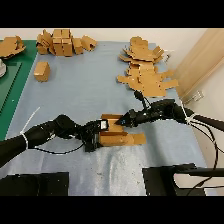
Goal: Fold the box.
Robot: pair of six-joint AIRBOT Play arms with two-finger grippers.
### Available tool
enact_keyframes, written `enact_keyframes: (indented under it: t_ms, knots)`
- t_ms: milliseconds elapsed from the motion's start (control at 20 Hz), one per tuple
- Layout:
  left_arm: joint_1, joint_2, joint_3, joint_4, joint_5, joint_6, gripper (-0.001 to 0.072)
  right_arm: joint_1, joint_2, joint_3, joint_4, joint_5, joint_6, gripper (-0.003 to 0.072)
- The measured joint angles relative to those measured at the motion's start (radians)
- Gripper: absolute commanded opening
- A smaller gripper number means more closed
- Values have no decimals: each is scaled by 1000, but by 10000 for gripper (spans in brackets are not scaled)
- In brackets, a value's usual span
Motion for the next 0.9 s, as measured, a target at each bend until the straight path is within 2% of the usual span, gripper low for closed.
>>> enact_keyframes:
  t_ms: [300,650,900]
  knots:
    - [0,0,0,0,0,0,356,-5,-77,6,-23,80,-61,3]
    - [0,0,0,0,-1,0,355,3,-89,6,-105,196,-81,3]
    - [0,0,0,0,-1,0,355,66,-90,7,-133,255,-85,3]
